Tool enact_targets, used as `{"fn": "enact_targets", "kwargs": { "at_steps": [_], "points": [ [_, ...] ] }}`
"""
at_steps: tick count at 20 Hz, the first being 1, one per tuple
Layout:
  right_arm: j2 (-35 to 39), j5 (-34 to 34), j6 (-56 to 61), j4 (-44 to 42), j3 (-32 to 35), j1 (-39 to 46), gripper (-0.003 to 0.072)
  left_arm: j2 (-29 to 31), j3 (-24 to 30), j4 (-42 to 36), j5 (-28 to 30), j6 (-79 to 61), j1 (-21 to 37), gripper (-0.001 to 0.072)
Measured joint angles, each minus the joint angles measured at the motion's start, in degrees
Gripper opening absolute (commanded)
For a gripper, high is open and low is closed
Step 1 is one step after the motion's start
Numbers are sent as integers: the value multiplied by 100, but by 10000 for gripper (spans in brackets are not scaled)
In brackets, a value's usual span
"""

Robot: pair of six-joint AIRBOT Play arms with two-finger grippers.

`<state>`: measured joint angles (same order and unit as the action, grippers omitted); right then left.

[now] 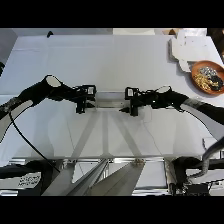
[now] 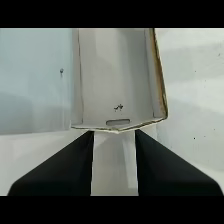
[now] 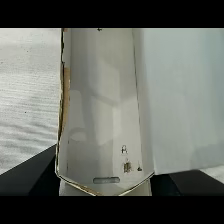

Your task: Fold the box and place the chain.

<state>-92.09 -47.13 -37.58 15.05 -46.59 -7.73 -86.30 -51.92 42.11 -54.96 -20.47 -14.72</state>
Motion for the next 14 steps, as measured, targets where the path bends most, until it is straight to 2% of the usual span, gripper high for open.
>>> {"fn": "enact_targets", "kwargs": {
  "at_steps": [2,3,4,5,8,11,12,13,14],
  "points": [
    [0,0,0,-2,0,0,476,0,0,-87,-4,-63,0,266],
    [0,-2,0,-2,0,0,476,0,0,-120,-7,-83,0,218],
    [0,-2,0,0,0,0,476,0,0,-146,4,-105,0,122],
    [0,2,0,0,0,0,476,0,0,-177,4,-125,0,84],
    [0,2,0,0,0,0,476,0,0,-205,11,-146,0,84],
    [0,2,0,-2,0,0,476,0,0,-269,7,-162,0,96],
    [0,2,0,-2,0,0,476,-2,0,-304,4,-162,0,123],
    [0,2,0,-2,0,0,476,-2,0,-352,2,-164,0,215],
    [0,7,2,-4,0,0,476,-2,0,-400,-7,-162,0,274]
  ]
}}
